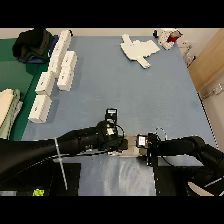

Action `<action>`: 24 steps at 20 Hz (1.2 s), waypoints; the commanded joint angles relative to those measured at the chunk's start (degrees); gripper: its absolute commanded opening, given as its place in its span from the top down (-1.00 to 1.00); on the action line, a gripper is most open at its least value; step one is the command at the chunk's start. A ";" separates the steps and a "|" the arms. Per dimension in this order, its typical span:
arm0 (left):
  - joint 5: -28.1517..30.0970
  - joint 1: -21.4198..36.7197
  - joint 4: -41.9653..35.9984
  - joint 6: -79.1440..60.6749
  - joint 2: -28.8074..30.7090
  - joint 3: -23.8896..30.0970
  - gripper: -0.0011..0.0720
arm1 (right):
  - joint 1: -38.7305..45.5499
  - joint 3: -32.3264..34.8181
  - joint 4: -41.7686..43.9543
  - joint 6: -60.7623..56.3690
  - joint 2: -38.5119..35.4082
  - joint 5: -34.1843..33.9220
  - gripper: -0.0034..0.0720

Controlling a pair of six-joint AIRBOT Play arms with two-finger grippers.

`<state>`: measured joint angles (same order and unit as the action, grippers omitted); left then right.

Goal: Fold the box.

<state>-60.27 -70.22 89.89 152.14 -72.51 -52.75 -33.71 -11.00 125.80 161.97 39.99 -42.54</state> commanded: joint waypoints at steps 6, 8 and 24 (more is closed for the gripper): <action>-3.26 -3.04 3.43 3.91 -6.95 -4.42 0.20 | 0.02 0.00 0.00 0.00 -0.07 0.02 -0.44; -4.48 -3.02 3.43 5.33 -6.95 -4.42 0.50 | 0.02 0.00 0.00 0.00 -0.04 0.00 -0.44; -3.80 -2.99 2.56 1.20 -5.01 -4.87 -0.35 | 0.02 0.00 0.00 0.00 -0.07 0.02 -0.44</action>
<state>-63.53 -73.30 91.90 154.17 -78.32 -57.52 -33.65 -11.03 125.75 162.06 39.92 -42.54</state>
